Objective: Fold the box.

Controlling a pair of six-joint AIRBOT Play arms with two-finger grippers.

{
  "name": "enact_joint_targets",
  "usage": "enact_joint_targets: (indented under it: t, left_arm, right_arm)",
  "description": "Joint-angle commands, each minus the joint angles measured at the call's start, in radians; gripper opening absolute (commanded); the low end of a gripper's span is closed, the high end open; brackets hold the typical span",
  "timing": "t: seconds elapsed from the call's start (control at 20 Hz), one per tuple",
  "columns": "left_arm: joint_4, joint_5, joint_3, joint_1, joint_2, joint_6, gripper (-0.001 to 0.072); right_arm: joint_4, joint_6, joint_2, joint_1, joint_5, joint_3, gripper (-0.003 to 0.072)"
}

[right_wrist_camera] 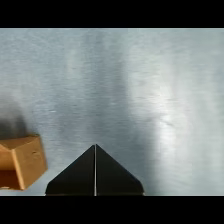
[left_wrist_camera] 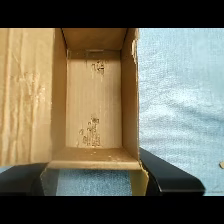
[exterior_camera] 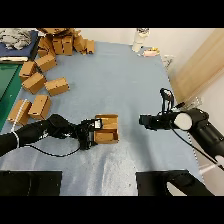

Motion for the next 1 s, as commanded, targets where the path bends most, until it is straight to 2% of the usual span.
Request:
enact_joint_targets:
  t: [0.0,0.05,0.1,0.2,0.3,0.7,0.8,0.95]
  left_arm:
    - [0.0,0.0,0.0,0.001,0.001,0.0,0.0463]
    - [0.0,0.0,0.0,0.0,0.0,0.0,0.0463]
    - [0.0,0.0,0.0,0.001,0.0,0.0,0.0463]
    - [0.0,0.0,0.0,0.001,0.001,0.0,0.0463]
    - [0.0,0.0,0.0,0.001,0.001,0.0,0.0463]
    - [0.0,0.0,0.0,0.0,0.001,0.0,0.0463]
    - [0.0,0.001,0.0,0.001,0.0,0.0,0.0462]
    - [0.0,0.0,0.0,0.0,0.0,0.0,0.0463]
  right_arm:
    - [0.801,-0.694,-0.175,-0.313,-0.034,-0.046,0.0002]
    - [0.974,-0.825,-0.282,-0.349,0.027,-0.026,0.0002]
    - [1.067,-0.892,-0.382,-0.356,0.094,0.009,0.0002]
    - [1.116,-0.922,-0.559,-0.329,0.227,0.104,0.0002]
    - [1.116,-0.947,-0.654,-0.272,0.285,0.181,0.0002]
    - [1.101,-1.049,-0.662,0.042,0.287,0.22,0.0002]
    - [1.049,-1.05,-0.628,0.055,0.286,0.22,0.0002]
    - [0.885,-1.048,-0.565,0.044,0.325,0.218,0.0002]
